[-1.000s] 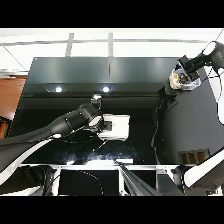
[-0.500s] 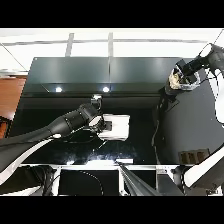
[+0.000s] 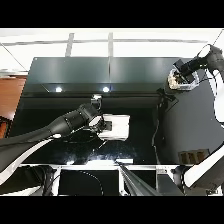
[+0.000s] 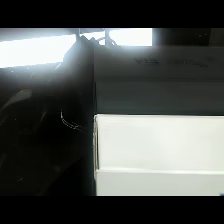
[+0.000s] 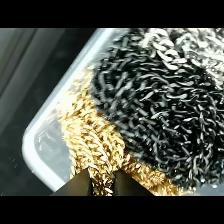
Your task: Fold the box and place the chain.
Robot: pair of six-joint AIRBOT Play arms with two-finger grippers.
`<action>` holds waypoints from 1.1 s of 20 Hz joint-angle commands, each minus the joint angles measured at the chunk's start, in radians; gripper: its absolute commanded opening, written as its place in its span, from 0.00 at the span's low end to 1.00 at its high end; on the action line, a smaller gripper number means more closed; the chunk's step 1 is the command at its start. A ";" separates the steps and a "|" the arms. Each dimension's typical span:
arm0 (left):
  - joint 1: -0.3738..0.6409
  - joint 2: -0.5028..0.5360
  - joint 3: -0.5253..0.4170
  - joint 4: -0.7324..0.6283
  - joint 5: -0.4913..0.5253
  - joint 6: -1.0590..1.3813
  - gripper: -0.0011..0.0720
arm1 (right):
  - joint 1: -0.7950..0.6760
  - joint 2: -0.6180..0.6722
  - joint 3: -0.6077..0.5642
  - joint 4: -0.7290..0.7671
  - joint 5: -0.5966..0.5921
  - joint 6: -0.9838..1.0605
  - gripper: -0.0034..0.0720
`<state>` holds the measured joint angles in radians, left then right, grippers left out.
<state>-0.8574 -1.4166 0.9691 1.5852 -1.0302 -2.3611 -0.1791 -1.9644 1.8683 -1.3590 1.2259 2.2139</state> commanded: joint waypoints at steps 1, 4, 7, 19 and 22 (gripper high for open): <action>0.000 0.000 0.000 0.000 0.000 0.000 0.05 | -0.017 0.050 0.002 0.014 0.018 -0.111 0.10; 0.000 0.000 0.000 0.000 0.001 0.000 0.05 | -0.033 0.140 0.002 0.016 0.014 -0.282 0.10; 0.000 0.000 0.000 0.000 0.000 0.000 0.05 | -0.038 0.261 0.002 0.016 0.008 -0.445 0.10; 0.000 0.000 0.000 0.000 -0.001 0.000 0.05 | -0.037 0.827 -0.132 0.170 0.139 -0.810 0.10; 0.000 0.000 0.000 0.000 -0.001 0.000 0.05 | -0.037 1.003 -0.268 0.278 0.145 -0.885 0.10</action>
